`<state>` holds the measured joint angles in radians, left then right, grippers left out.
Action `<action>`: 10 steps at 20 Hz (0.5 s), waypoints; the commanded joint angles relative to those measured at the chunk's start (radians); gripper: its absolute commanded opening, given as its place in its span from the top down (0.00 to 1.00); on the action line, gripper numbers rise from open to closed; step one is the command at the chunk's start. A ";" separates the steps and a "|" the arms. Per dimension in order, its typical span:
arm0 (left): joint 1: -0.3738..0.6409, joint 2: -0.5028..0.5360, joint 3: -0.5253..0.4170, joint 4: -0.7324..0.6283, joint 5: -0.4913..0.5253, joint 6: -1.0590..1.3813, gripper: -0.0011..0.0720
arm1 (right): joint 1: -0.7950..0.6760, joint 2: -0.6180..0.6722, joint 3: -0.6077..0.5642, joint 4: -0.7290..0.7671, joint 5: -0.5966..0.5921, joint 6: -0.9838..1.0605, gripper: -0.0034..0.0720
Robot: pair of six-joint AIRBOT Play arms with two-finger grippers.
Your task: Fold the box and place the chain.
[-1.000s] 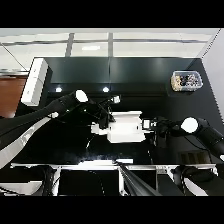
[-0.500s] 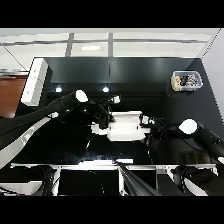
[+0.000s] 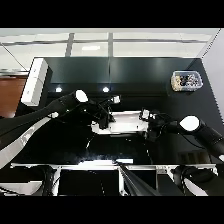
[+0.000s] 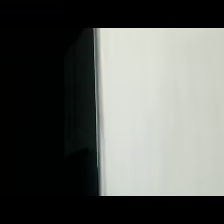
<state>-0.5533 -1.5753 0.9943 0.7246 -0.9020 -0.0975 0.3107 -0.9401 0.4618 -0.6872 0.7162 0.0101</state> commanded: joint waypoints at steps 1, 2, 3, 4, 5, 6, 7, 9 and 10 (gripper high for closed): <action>0.000 0.000 0.000 0.000 0.000 0.000 0.95 | 0.000 -0.013 0.025 0.051 -0.059 -0.076 0.02; 0.000 0.000 0.000 0.000 0.000 0.000 0.95 | -0.007 -0.028 0.025 0.059 -0.060 -0.076 0.02; 0.000 0.000 0.000 0.000 0.001 0.000 0.95 | -0.017 -0.047 0.025 0.067 -0.054 -0.077 0.02; 0.000 0.000 0.000 0.000 0.001 0.001 0.95 | -0.025 -0.060 0.025 0.068 -0.053 -0.082 0.02; 0.000 0.000 0.000 0.000 0.004 0.001 0.95 | -0.037 -0.064 0.025 0.068 -0.054 -0.083 0.02; 0.000 0.001 0.000 0.001 0.009 0.001 0.95 | -0.055 -0.064 0.026 0.068 -0.048 -0.082 0.02; 0.000 0.001 0.000 0.004 0.014 0.002 0.95 | -0.077 -0.064 0.026 0.070 -0.037 -0.082 0.02; -0.005 0.005 0.000 0.030 0.016 0.040 0.95 | -0.113 -0.064 0.026 0.092 -0.018 -0.095 0.02; -0.012 0.007 0.000 0.043 0.016 0.067 0.95 | -0.116 -0.064 0.026 0.113 -0.008 -0.121 0.02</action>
<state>-0.5571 -1.5730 0.9943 0.7357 -0.8902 -0.0784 0.2272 -0.9993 0.4862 -0.6121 0.6876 -0.0746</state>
